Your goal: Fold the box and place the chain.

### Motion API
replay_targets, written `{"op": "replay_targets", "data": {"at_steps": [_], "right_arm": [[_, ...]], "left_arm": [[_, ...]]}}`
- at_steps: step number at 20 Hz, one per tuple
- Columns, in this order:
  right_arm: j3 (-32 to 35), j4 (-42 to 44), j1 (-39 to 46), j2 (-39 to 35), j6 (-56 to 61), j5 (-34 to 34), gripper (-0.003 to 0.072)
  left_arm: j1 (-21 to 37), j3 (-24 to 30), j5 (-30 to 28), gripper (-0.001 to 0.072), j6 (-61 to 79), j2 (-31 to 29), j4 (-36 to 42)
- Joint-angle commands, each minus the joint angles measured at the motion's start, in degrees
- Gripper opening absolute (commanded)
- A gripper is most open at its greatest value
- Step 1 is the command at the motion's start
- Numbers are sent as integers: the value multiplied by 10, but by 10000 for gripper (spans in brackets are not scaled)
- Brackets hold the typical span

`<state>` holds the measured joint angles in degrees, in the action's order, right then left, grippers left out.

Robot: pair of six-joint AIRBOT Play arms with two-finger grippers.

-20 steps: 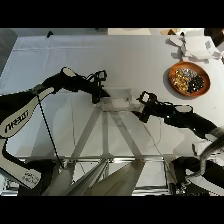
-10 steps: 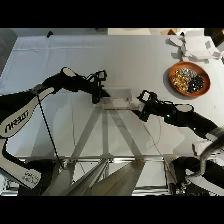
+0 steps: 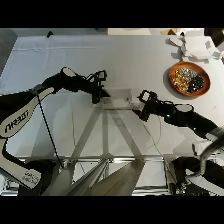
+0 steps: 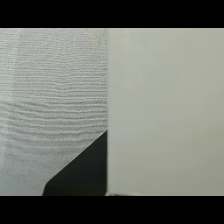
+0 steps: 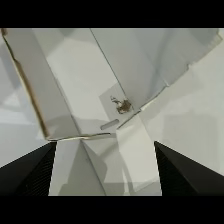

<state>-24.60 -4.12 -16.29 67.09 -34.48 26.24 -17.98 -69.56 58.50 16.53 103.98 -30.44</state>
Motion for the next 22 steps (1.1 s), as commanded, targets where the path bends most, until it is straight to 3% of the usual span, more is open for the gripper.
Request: {"op": "replay_targets", "data": {"at_steps": [1,7,14,18,22], "right_arm": [[-1,-1,-1,0,-1,-9,685],[-36,-58,0,14,31,26,685],[-40,-69,7,15,38,34,685],[-40,-192,18,15,122,36,685],[-40,-207,17,15,131,95,685]], "left_arm": [[0,0,0,12,0,0,0],[0,0,0,12,0,0,0],[0,0,0,12,0,0,0],[0,0,0,12,0,0,0],[0,0,0,12,0,0,0]]}}
